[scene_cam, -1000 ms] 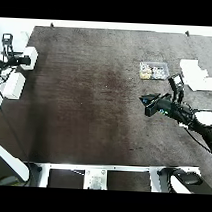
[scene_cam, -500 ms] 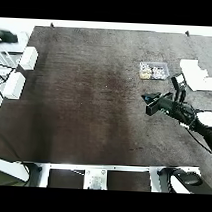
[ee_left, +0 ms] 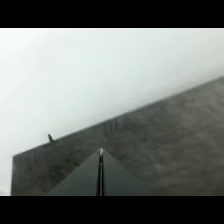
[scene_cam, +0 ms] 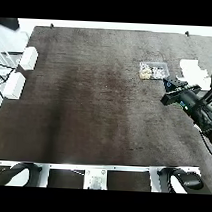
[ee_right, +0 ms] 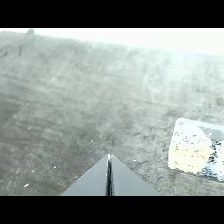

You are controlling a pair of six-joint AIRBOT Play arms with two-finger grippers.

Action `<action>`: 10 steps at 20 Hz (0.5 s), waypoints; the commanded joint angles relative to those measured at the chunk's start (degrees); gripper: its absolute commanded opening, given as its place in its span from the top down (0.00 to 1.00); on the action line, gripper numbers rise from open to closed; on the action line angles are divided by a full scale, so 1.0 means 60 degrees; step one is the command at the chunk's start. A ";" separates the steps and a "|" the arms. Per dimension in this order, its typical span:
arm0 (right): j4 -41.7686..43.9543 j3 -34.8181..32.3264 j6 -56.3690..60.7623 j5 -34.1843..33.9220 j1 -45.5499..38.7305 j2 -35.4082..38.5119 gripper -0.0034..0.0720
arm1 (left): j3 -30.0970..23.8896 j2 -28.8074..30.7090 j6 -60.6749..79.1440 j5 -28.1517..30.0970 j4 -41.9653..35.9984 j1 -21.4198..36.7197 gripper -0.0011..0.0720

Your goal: Fold the box and place the chain.

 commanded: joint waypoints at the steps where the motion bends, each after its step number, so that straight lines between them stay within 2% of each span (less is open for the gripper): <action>1: -0.0025 -0.0390 0.0124 -0.0178 -0.0047 0.0386 0.94 | -0.3843 0.2524 0.0936 0.0736 -0.1421 -0.0572 0.97; 3: -0.0339 -0.0907 0.0124 0.0313 -0.0240 0.0656 0.94 | -0.5836 0.3628 0.1621 0.0743 -0.1945 -0.0576 0.97; 6: -0.1118 -0.1596 0.0142 0.0907 -0.0426 0.1315 0.94 | -0.8174 0.4958 0.2495 0.0670 -0.2608 -0.0576 0.97; 10: -0.1486 -0.2470 0.0193 0.0922 -0.0586 0.2259 0.94 | -1.0058 0.6291 0.3191 0.0583 -0.3479 -0.0576 0.97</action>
